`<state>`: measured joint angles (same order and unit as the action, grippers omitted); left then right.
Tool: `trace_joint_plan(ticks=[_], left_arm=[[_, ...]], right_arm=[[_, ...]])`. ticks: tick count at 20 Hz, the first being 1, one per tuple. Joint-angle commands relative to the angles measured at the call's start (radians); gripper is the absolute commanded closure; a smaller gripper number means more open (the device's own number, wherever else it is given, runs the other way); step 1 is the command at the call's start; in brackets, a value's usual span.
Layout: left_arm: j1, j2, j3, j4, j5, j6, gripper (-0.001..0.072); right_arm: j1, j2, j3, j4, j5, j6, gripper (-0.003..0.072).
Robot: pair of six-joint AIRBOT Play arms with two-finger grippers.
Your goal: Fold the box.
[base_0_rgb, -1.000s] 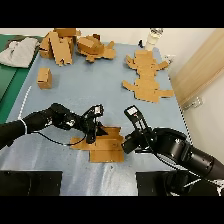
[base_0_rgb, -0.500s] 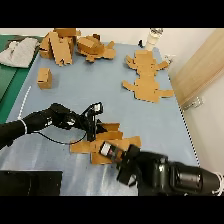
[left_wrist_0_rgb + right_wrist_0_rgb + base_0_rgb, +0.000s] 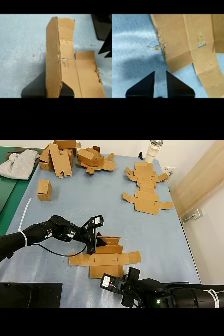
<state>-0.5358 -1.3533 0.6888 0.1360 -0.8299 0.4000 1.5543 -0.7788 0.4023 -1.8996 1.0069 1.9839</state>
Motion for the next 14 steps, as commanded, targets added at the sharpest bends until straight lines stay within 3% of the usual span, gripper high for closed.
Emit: trace_joint_plan(ticks=[1,8,10,14], left_arm=[[-0.001,0.000,0.000,-0.001,-0.018,0.000,0.0694],[-0.001,0.000,0.002,-0.008,-0.014,0.021,0.0695],[-0.001,0.000,0.002,-0.001,0.002,0.058,0.0695],[-0.001,0.000,-0.012,-0.069,0.006,0.220,0.0696]], right_arm=[[0.010,0.020,-0.005,-0.016,0.020,0.059,0.0463],[0.010,0.061,0.002,-0.039,0.131,0.140,0.0453],[0.010,0.061,0.002,-0.043,0.170,0.140,0.0380],[0.009,0.061,0.002,-0.077,0.178,0.184,0.0380]])
